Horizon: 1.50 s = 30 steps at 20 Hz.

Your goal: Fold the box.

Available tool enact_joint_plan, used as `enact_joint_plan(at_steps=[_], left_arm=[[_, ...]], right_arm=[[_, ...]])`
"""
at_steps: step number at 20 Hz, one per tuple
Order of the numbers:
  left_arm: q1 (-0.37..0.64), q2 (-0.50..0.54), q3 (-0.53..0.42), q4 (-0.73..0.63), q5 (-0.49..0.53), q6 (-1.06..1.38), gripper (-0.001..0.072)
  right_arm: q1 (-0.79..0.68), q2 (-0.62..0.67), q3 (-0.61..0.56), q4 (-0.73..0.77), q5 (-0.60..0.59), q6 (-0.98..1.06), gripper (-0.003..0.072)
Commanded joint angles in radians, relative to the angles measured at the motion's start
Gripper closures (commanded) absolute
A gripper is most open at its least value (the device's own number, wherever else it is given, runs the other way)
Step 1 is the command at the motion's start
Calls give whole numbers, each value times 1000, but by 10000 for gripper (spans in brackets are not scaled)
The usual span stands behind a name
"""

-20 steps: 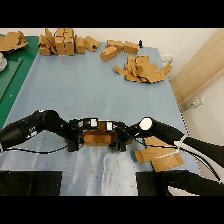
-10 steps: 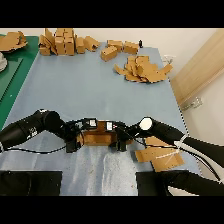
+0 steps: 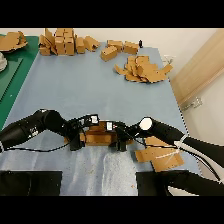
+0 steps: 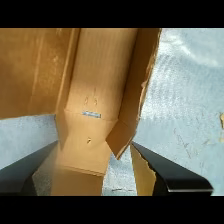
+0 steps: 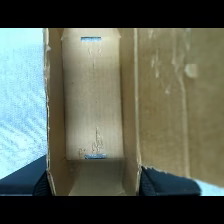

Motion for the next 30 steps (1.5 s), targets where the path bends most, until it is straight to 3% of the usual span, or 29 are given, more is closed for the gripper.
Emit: enact_joint_plan(at_steps=[1,2,3,4,5,9,10,11,13,15,23,24,25,26,30], left_arm=[[0,-2,1,-6,31,27,13],[0,-2,1,-10,34,43,13],[-1,-2,1,-17,33,52,99],[-1,-2,1,-23,26,53,273],[-4,-2,1,-29,27,52,343],[-57,-2,1,-25,94,53,369],[-70,-2,1,-22,115,56,526],[-81,-2,1,-23,122,76,598],[-96,-2,1,-23,123,78,600],[-106,-2,1,-24,123,78,697],[-112,-2,0,-30,133,67,696],[-111,-2,0,-30,133,67,660],[-111,-2,-1,-31,133,66,350],[-111,-2,-1,-31,133,66,234],[-111,-2,-1,-31,133,67,248]], right_arm=[[1,-1,-1,0,-3,0,107],[1,-1,-1,0,-3,0,107],[1,-1,-1,0,-3,0,107],[1,-1,-1,0,-3,0,107],[1,-1,-1,0,-3,0,107],[1,-1,-1,0,-3,0,107],[1,-1,-1,0,-3,0,107],[1,-1,-1,0,-3,0,106],[1,-1,-1,0,-3,0,107],[1,-1,-1,0,-3,0,107],[1,-1,-1,0,-3,0,107],[1,-1,-1,0,-3,0,107],[1,-1,-1,0,-3,0,107],[1,-1,-1,0,-3,0,107],[1,-1,-1,0,-3,0,107]])
